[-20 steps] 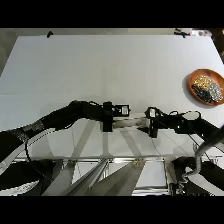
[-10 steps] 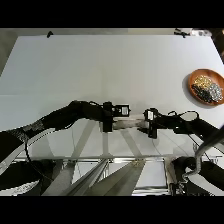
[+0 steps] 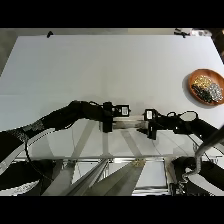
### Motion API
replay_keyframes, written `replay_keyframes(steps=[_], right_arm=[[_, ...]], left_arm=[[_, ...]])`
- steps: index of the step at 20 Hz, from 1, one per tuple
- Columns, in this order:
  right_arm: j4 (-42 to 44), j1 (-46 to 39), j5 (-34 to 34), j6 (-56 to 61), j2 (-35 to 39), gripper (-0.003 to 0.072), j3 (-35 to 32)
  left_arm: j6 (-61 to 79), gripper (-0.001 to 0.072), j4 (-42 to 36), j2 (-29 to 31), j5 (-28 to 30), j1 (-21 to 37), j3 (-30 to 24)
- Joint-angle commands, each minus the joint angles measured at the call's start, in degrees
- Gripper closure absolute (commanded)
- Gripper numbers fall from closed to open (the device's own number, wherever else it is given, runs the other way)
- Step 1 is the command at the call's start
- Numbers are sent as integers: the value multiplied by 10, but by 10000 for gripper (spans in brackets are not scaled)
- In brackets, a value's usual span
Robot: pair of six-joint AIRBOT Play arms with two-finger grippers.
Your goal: Fold the box and place the chain.
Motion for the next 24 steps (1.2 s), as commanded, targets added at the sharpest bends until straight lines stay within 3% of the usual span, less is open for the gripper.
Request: replay_keyframes(steps=[1,24], right_arm=[[-14,1,6,10,0,226,0],[-70,1,-39,-2,0,258,0]], left_arm=[[0,696,0,0,-1,0,0],[0,696,0,0,-1,0,0]])
